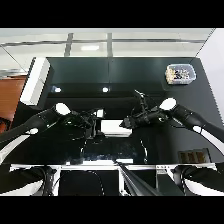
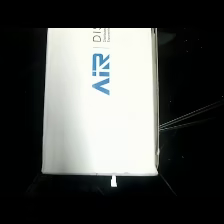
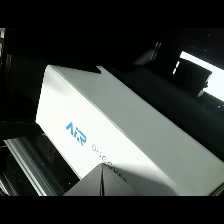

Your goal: Fold the box and place the chain.

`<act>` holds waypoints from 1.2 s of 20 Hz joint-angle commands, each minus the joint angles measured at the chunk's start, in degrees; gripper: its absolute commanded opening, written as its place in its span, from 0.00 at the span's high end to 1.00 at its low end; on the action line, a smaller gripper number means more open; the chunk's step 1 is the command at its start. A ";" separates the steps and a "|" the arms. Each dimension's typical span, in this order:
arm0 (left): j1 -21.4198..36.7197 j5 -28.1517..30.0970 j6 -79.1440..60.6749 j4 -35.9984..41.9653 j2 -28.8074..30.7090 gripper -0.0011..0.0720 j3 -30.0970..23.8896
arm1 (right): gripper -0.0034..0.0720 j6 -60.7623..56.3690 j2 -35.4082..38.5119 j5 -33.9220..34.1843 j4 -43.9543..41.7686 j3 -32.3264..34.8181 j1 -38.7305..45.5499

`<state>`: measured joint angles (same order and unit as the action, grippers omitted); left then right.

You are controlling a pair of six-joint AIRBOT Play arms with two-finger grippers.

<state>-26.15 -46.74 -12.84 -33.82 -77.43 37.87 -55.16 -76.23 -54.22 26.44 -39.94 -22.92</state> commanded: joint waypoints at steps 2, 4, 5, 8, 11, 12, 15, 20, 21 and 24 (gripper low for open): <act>-0.02 0.22 0.24 0.17 -0.04 0.53 0.00 | 0.94 0.76 -0.35 -1.51 1.31 -0.52 0.39; -0.02 0.15 0.57 0.20 -0.04 0.53 0.00 | 0.94 2.34 1.97 -8.61 1.31 -2.84 2.60; -0.02 0.13 1.16 0.20 -0.02 0.53 0.00 | 0.94 2.67 3.82 -13.42 1.53 -4.50 4.76; 0.11 -0.44 1.36 0.04 0.15 0.53 0.02 | 0.94 2.45 10.69 -26.86 4.50 -8.66 13.77; 0.09 -0.48 3.50 -2.47 2.54 0.42 0.02 | 0.94 -0.55 18.29 -33.35 14.91 -9.09 24.48; 0.11 -0.39 5.35 -4.31 4.13 0.16 0.02 | 0.94 -2.36 20.44 -34.12 20.90 -9.07 27.56; 0.09 -1.66 14.14 -12.70 9.90 0.00 1.18 | 0.94 -4.66 23.98 -34.23 30.97 -8.33 33.62; -3.02 -2.62 17.59 -5.81 11.47 0.01 8.07 | 0.94 -4.66 24.15 -27.39 26.77 -3.37 35.30; -4.31 -1.05 17.57 -3.23 10.12 0.01 9.11 | 0.94 -4.66 24.15 -25.73 25.59 -2.49 35.30; -6.43 2.16 17.55 2.62 4.09 0.01 10.97 | 0.94 -4.66 24.15 -22.97 23.96 -1.33 35.30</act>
<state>-30.63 -47.24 3.68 -37.01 -69.65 46.59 -59.64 -52.31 -80.44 51.64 -42.74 11.92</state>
